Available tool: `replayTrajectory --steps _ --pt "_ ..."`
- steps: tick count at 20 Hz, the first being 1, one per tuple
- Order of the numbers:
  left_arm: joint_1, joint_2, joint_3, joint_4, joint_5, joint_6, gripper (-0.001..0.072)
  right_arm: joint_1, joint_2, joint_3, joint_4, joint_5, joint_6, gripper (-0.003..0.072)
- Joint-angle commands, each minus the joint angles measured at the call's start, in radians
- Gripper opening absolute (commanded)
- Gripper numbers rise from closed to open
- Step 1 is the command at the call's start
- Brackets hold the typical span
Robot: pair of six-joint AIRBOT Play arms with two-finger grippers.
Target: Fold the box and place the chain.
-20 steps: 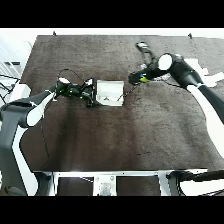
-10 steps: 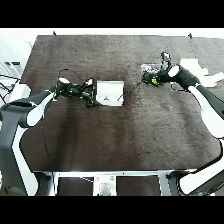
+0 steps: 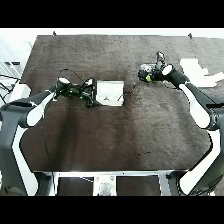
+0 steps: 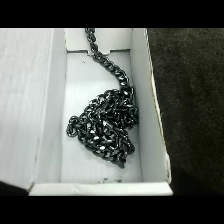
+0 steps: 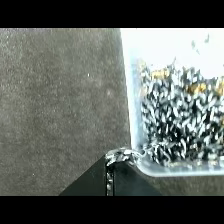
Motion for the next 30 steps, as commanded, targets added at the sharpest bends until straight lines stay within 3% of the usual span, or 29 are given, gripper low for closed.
replayTrajectory --steps 1,7,11,15,19,22,30 --pt "-0.001 0.000 0.001 0.000 0.000 0.000 0.0300 -0.004 0.012 0.018 0.012 0.028 -0.032 0.0016" --pt "-0.001 0.000 0.001 0.000 -0.001 0.000 0.0300 0.043 0.332 0.017 0.004 0.195 -0.139 0.0016" --pt "-0.001 0.000 0.001 0.000 0.000 0.000 0.0300 0.125 0.584 0.016 -0.095 0.271 -0.125 0.0015" --pt "-0.001 0.000 0.001 0.000 -0.001 0.000 0.0300 0.235 0.740 0.016 -0.217 0.337 -0.024 0.0015" --pt "-0.001 0.000 0.001 0.000 -0.001 0.000 0.0300 0.375 0.780 0.014 -0.333 0.433 0.072 0.0015" --pt "-0.001 0.000 0.001 0.000 -0.001 0.000 0.0301 0.478 0.779 -0.031 -0.444 0.441 0.156 0.0015" --pt "-0.001 0.000 0.001 0.000 -0.005 0.000 0.0300 0.539 0.774 -0.216 -0.426 0.225 0.264 0.0015"
